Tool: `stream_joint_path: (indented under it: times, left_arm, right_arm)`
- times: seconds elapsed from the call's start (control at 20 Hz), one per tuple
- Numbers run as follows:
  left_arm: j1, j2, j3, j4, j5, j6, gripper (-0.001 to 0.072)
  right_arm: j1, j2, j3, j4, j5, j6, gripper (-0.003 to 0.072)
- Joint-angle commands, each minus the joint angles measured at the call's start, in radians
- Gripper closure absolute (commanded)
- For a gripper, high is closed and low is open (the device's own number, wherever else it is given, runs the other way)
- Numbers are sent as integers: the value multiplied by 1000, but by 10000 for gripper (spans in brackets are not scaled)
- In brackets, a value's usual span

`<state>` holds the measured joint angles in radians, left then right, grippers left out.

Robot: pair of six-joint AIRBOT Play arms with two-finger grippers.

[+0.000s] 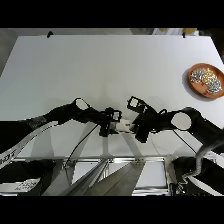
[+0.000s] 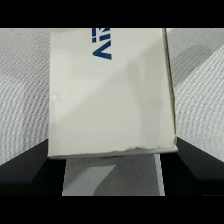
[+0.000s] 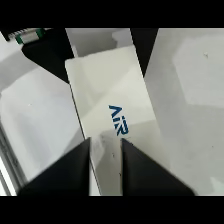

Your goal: Fold the box and place the chain.

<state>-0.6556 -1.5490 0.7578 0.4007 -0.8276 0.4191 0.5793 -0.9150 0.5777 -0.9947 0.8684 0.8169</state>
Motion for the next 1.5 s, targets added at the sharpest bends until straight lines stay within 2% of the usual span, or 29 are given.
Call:
stream_joint_path:
  times: [0.0,0.05,1.0,1.45]
  left_arm:
    - [-1,0,0,-1,1,0,456]
    - [-1,0,0,0,1,0,456]
    - [-1,0,0,-1,1,0,456]
    - [-1,0,0,-1,1,0,456]
  right_arm:
    - [-15,1,1,50,2,-27,644]
    - [-15,1,1,50,4,-38,668]
    - [29,-86,0,-21,-8,-32,668]
    - [29,-89,-20,-30,-20,-27,668]
